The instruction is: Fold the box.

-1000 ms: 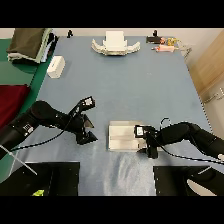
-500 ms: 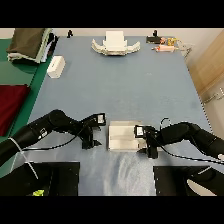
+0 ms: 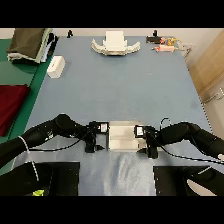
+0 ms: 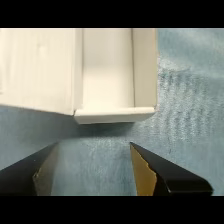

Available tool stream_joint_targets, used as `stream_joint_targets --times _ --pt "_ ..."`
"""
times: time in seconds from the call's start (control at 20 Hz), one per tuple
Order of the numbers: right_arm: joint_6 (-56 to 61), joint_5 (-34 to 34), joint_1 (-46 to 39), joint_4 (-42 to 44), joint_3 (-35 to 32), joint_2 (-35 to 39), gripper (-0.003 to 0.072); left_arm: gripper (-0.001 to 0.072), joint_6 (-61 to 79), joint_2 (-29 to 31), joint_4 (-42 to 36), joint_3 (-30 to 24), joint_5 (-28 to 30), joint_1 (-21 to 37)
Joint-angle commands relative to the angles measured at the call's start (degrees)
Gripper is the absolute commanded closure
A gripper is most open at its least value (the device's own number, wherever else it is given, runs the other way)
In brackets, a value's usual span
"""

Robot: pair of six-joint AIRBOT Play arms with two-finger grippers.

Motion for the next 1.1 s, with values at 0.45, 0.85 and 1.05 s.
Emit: stream_joint_targets --times 0.45,0.85,1.05 --pt "0.0 0.0 -0.04 0.02 0.02 -0.04 0.0183 0.0005 0.52 -0.96 -11.28 -2.12 10.05 -7.5" --pt "0.0 0.0 -0.04 0.02 0.02 -0.04 0.0183 0.0005 0.55 -3.06 -11.23 -2.12 9.86 -8.0" --pt "0.0 0.0 -0.04 0.02 0.02 -0.04 0.0183 0.0005 0.66 -3.06 -11.21 -2.16 11.39 -8.98"
